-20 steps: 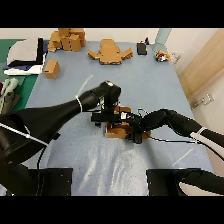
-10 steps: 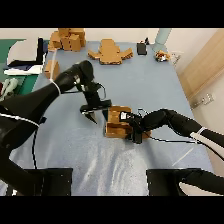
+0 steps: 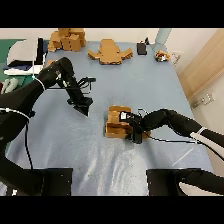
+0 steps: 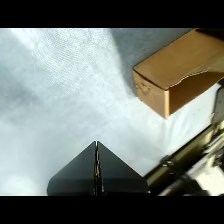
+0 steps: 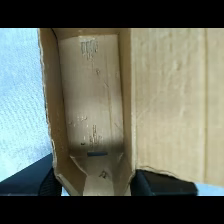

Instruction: Fold the box.

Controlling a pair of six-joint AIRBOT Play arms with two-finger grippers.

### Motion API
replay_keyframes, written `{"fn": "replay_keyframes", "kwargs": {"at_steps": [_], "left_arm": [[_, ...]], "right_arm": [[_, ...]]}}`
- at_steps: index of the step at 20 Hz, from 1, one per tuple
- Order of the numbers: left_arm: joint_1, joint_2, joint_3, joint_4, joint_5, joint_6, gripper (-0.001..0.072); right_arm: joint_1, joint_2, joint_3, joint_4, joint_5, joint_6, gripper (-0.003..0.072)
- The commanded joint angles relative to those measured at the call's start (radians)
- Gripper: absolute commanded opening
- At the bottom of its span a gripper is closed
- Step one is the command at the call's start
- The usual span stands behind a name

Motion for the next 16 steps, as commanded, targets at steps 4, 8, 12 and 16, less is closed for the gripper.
{"fn": "replay_keyframes", "kwargs": {"at_steps": [4, 8, 12, 16], "left_arm": [[0.006, 0.167, -0.365, -0.174, 0.262, 0.457, 0.0012], [-0.039, 0.336, -0.578, -0.167, 0.527, 0.68, 0.0014], [-0.1, 0.343, -0.645, -0.232, 0.666, 1.056, 0.0683], [-0.132, 0.298, -0.645, -0.347, 0.671, 1.26, 0.0684]], "right_arm": [[-0.001, 0.0, 0.0, 0.0, 0.0, 0.0, 0.051], [-0.001, 0.0, 0.0, 0.0, 0.0, 0.0, 0.051], [-0.001, 0.0, 0.0, 0.0, 0.0, 0.0, 0.051], [-0.001, 0.0, 0.0, 0.0, 0.0, 0.0, 0.0511]]}}
